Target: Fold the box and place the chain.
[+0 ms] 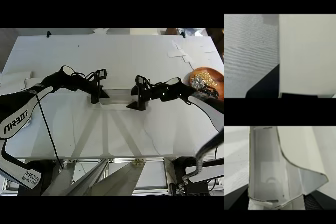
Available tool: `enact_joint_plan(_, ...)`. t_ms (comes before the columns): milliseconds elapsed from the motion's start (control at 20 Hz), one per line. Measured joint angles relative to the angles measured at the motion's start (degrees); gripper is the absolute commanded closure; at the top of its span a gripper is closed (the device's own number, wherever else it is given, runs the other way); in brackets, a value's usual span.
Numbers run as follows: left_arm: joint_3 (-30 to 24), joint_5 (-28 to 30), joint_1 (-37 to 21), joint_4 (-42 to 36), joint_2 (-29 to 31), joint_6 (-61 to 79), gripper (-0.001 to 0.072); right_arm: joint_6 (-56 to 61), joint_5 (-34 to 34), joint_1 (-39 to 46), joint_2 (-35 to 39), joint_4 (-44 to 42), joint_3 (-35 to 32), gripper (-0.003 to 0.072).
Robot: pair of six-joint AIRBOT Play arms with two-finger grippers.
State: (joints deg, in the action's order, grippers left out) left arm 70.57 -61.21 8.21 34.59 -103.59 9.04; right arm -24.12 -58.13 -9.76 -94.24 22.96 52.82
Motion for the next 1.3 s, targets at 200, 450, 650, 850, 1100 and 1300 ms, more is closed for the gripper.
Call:
enact_joint_plan(200, -0.02, 0.04, 0.0, -0.04, -0.02, -0.02, 0.0693, 1.51, -0.59, -0.24, -1.01, 2.54, 0.55, 0.0019)
enact_joint_plan(450, -0.02, 0.04, 0.0, -0.07, -0.02, -0.02, 0.0693, 1.95, -0.76, -0.28, -1.79, 4.28, 0.72, 0.0019)
enact_joint_plan(650, -0.02, 0.07, 0.0, -0.07, -0.02, -0.02, 0.0693, 2.12, -1.03, -0.28, -2.12, 4.96, 0.76, 0.0019)
enact_joint_plan(850, -0.02, 0.09, 0.0, -0.09, -0.02, -0.04, 0.0693, 3.02, -2.82, -0.28, -2.8, 5.79, 2.58, 0.0019)
enact_joint_plan(1100, -0.02, 0.13, 0.0, -0.09, -0.02, -0.07, 0.0693, 5.16, -6.12, -0.42, -4.92, 6.45, 5.79, 0.0019)
enact_joint_plan(1300, -0.02, 0.13, 0.0, -0.09, -0.02, -0.07, 0.0693, 6.84, -6.62, -0.46, -6.16, 7.74, 6.49, 0.0019)
